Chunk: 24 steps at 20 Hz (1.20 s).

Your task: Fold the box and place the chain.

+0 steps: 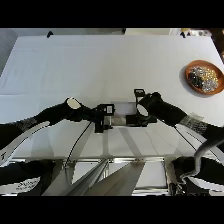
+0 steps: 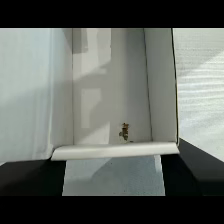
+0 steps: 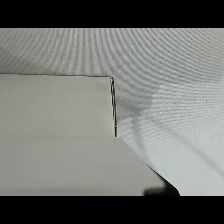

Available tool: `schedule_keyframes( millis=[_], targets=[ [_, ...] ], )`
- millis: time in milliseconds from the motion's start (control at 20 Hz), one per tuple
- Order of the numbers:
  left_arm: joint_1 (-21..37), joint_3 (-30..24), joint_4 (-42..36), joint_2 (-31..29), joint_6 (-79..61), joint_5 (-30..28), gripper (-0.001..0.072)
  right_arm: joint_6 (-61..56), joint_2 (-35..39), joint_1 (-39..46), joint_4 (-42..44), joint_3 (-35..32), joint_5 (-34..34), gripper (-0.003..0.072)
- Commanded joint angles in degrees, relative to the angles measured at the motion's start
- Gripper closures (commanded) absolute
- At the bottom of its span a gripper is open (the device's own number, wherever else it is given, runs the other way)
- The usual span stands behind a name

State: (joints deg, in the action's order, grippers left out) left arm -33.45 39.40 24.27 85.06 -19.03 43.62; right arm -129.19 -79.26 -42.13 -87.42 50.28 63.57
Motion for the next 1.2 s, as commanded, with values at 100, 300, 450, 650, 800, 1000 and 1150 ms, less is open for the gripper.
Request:
schedule_keyframes(
  millis=[100,300,450,650,800,1000,1150],
  targets=[
    [0.02,0.02,-0.04,0.00,-0.02,-0.04,0.0436,0.00,-0.07,-0.76,0.31,0.07,-2.23,0.0417],
    [0.02,0.02,-0.04,0.00,-0.02,-0.07,0.0436,-0.02,0.17,-0.70,-1.53,0.09,-1.53,0.0386],
    [0.02,0.02,-0.04,0.00,-0.02,0.02,0.0436,-0.02,0.96,-0.59,-4.26,0.09,-0.50,0.0386],
    [0.02,0.02,-0.04,0.00,-0.02,0.13,0.0436,0.00,1.99,-0.59,-8.48,0.07,1.86,0.0386],
    [0.02,0.02,-0.02,0.00,-0.02,0.13,0.0436,0.00,1.97,-0.59,-8.61,0.07,0.63,0.0387],
    [0.02,0.02,-0.04,0.00,-0.02,0.15,0.0436,0.31,0.55,1.18,-5.79,0.04,0.24,0.0389],
    [0.02,0.02,-0.04,0.00,-0.02,0.15,0.0436,0.66,0.09,1.18,-5.05,0.04,-1.77,0.0463]
  ],
)
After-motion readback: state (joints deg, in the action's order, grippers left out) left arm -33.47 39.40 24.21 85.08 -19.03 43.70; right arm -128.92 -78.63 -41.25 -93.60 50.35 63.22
